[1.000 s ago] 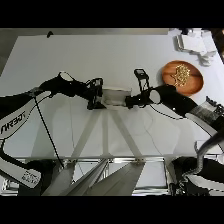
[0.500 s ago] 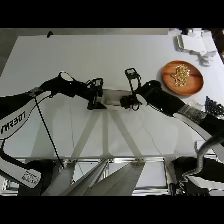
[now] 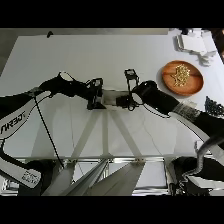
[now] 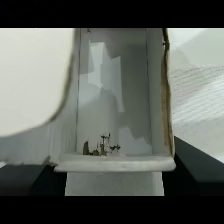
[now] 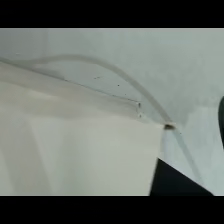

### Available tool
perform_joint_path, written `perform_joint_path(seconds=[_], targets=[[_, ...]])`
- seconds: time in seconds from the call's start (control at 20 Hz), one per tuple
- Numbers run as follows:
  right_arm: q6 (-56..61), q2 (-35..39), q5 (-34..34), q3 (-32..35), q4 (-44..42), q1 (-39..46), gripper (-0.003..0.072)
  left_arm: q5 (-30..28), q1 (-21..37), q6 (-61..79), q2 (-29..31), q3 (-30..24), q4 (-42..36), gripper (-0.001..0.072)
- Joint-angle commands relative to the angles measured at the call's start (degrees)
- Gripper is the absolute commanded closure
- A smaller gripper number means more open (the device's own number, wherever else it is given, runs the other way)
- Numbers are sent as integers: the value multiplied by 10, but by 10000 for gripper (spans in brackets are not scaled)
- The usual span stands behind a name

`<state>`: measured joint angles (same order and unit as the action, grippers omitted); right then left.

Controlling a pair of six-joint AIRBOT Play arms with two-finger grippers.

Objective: Fold the box and place the chain.

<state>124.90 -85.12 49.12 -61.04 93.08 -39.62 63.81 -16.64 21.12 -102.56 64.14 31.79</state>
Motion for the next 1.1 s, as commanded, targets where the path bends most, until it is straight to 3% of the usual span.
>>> perform_joint_path(seconds=[0.0, 0.15, 0.25, 0.35, 0.5, 0.55, 0.6, 0.65, 0.85, 1.05], targets=[[43, -7, 12, -1, 48, -1, 426, -2, 0, 1, 0, 0, 0, 435], [43, -26, 15, -3, 48, -1, 435, -2, 0, 1, 0, 0, 0, 435], [43, -44, 27, -19, 46, -1, 609, -2, 0, 1, 0, 0, 0, 435], [44, -56, 26, -39, 46, -1, 677, -2, 0, 1, 0, 0, 0, 435], [58, -58, 23, -58, 46, -1, 671, -2, 0, 1, 0, 0, 0, 435], [57, -58, 23, -62, 46, -1, 552, -2, 0, 1, 0, 0, 0, 435], [57, -57, 23, -64, 45, -1, 351, -2, 0, 1, 0, 0, 0, 435], [57, -56, 26, -64, 41, -1, 200, -2, 0, 1, 0, 0, 0, 435], [36, -25, 97, -63, 31, 5, 186, -2, 0, 1, 0, 0, 0, 435], [-65, 56, 144, -63, -4, 43, 187, -2, 0, 1, 0, 0, 0, 435]])
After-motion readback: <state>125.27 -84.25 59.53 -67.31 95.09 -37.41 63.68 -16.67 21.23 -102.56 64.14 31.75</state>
